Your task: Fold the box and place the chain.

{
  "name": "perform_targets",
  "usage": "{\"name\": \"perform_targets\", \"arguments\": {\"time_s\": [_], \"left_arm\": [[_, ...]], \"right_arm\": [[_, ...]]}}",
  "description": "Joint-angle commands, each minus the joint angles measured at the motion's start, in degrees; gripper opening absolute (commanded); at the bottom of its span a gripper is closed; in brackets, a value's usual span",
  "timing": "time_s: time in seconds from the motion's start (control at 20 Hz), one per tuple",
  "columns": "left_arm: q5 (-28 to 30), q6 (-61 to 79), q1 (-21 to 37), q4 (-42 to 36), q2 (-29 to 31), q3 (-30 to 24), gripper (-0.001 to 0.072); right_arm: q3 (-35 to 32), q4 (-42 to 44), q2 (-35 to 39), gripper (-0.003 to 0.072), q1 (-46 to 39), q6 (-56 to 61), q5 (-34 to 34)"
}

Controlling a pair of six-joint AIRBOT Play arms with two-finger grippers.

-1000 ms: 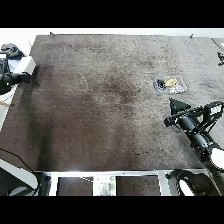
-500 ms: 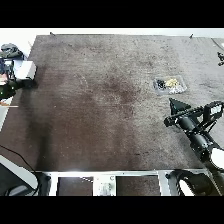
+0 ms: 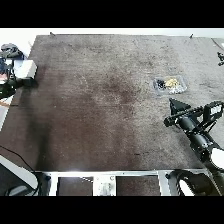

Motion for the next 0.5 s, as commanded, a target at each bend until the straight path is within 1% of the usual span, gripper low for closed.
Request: {"name": "perform_targets", "arguments": {"time_s": [0.0,0.15,0.35,0.4,0.45], "left_arm": [[-1.01,-0.85,0.04,-0.35,3.96,0.11,0.0711],[-4.83,-3.78,0.07,-0.2,10.23,0.11,0.0711],[-10.29,-5.33,0.04,-0.15,20.85,0.11,0.0709],[-11.85,-6.82,0.04,-0.2,23.87,0.11,0.0661],[-13.77,-8.9,0.07,-0.2,26.67,0.11,0.0364]], "right_arm": [[0.0,0.0,0.04,-0.0019,0.07,-0.07,0.02],[0.0,-0.02,0.04,-0.0019,0.07,-0.09,0.0],[0.0,-0.02,0.04,-0.0018,0.04,-0.09,-0.17],[0.0,-0.02,0.04,-0.0019,0.04,-0.09,-0.15],[0.0,-0.02,0.04,-0.0018,0.04,-0.09,-0.17]]}}
